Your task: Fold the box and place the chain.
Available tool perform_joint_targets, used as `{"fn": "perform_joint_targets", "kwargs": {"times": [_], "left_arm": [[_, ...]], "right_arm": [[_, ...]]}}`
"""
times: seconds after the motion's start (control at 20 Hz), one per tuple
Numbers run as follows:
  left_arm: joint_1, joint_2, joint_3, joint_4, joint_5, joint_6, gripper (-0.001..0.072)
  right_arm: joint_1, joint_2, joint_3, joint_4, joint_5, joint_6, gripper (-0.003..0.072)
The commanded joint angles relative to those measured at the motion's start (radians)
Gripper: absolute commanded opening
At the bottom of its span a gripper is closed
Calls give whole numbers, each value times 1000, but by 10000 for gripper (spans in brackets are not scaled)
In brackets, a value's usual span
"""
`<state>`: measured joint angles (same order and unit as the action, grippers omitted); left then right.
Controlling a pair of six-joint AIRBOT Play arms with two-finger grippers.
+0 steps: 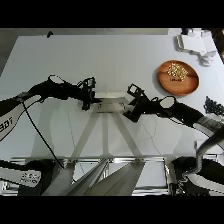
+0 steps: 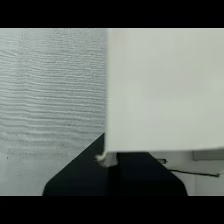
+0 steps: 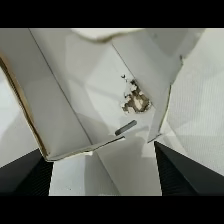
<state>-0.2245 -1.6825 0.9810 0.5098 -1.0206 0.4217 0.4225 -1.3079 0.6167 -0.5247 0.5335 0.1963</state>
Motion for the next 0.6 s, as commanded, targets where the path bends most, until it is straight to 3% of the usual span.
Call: {"fn": "perform_joint_targets", "kwargs": {"times": [0.0, 0.3, 0.55], "left_arm": [[-1, 0, 0, 0, 0, 0, 8], [-1, 0, 0, 0, 0, 0, 8], [-1, 0, 0, 0, 0, 0, 8]], "right_arm": [[1, -10, 21, -69, -1, 11, 684], [-64, -132, 175, -106, 145, -15, 686], [-68, -142, 202, -175, 187, -87, 686]]}}
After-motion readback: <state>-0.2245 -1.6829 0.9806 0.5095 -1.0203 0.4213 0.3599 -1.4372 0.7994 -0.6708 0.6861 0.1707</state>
